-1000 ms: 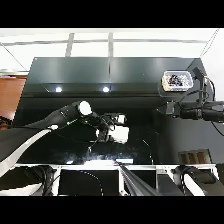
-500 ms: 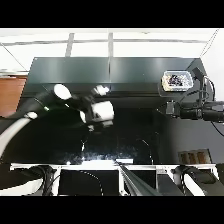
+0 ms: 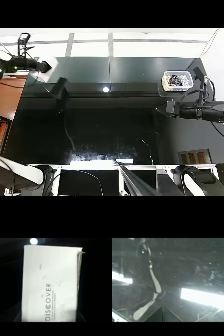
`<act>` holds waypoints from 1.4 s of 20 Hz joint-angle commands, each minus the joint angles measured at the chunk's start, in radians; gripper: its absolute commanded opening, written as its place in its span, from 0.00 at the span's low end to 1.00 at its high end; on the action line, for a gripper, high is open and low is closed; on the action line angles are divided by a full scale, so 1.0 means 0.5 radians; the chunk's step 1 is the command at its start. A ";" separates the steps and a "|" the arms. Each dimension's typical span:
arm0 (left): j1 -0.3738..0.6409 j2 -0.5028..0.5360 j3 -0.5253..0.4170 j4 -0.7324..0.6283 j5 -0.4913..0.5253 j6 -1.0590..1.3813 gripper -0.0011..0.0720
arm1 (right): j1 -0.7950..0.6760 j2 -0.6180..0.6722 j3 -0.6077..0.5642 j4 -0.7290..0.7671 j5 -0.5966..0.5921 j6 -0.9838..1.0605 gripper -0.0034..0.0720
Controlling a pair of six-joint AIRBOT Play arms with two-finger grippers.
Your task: Fold the box and place the chain.
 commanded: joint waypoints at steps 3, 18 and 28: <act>0.114 -0.528 0.621 0.455 -0.022 -0.478 0.41 | 0.019 0.001 0.001 0.018 -0.030 0.004 0.07; 0.113 0.030 0.866 0.668 -1.675 -1.412 0.11 | 0.018 0.002 0.602 -0.438 0.471 0.006 0.07; -0.489 1.973 -1.328 0.565 -0.437 -1.376 0.05 | 0.039 0.608 0.245 -0.913 -0.002 0.246 0.06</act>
